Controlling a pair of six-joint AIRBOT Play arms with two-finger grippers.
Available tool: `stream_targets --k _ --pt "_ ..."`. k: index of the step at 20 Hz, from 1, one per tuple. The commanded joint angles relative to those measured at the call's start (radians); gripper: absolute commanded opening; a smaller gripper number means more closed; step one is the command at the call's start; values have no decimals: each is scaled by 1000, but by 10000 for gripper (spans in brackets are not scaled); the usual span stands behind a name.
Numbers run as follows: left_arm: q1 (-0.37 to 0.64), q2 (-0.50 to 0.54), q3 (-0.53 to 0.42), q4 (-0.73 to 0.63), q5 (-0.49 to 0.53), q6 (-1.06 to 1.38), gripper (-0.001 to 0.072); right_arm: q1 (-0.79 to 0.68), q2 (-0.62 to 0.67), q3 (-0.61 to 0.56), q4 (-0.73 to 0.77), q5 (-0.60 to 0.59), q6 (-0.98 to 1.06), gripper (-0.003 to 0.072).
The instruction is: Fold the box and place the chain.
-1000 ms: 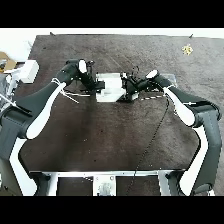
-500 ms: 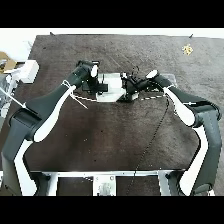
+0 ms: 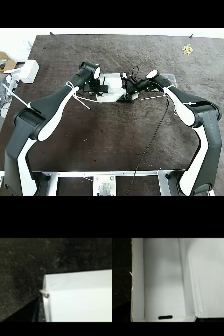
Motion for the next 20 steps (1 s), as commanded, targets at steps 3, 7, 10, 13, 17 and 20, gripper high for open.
stream_targets --k 3,7,10,13,17,20 --pt "0 -16 7 17 -23 -24 219 0 -1 0 0 0 0 507" --pt "0 -16 7 23 -14 -29 110 0 -1 0 0 0 0 507" --pt "0 -16 7 24 -21 -43 68 0 -1 0 0 0 0 507" --pt "0 -16 7 24 -34 -41 11 0 -1 0 0 0 0 507" --pt "0 -16 7 18 -38 -34 13 -1 -1 0 0 0 0 507" --pt "1 -8 7 0 -26 -5 454 0 -1 0 0 0 0 507"
